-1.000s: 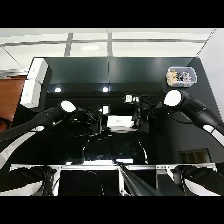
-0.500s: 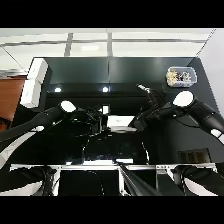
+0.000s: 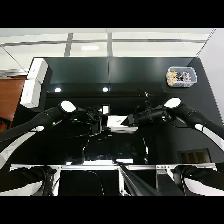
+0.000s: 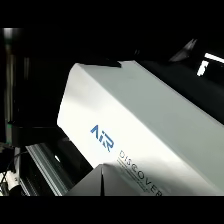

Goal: Fold the box and place the chain.

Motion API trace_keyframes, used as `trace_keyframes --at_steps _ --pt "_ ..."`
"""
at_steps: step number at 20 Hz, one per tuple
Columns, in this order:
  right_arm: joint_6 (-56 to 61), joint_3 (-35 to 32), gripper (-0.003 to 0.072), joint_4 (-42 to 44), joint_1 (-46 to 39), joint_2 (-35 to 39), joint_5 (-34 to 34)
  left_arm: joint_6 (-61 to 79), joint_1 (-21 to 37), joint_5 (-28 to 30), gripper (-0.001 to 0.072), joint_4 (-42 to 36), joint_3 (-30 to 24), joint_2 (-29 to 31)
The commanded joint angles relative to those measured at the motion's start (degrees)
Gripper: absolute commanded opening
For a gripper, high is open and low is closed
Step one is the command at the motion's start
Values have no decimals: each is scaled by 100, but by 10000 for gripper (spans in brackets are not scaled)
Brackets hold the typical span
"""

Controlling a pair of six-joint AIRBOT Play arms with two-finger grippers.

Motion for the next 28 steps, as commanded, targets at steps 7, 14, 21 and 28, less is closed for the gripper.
trace_keyframes --at_steps 7,14,21,28 --pt "44 61 5 -131 -146 -57 68 4 0 0 424 -9 2 -4" --pt "31 516 9 -1045 -2000 1694 2472 -348 68 -39 472 59 2 321" --pt "822 380 10 -1720 -3703 2771 2444 -1633 -59 -516 714 479 437 1095" --pt "669 214 10 -1679 -3595 2769 1707 -2422 -837 -612 714 264 2028 -715"
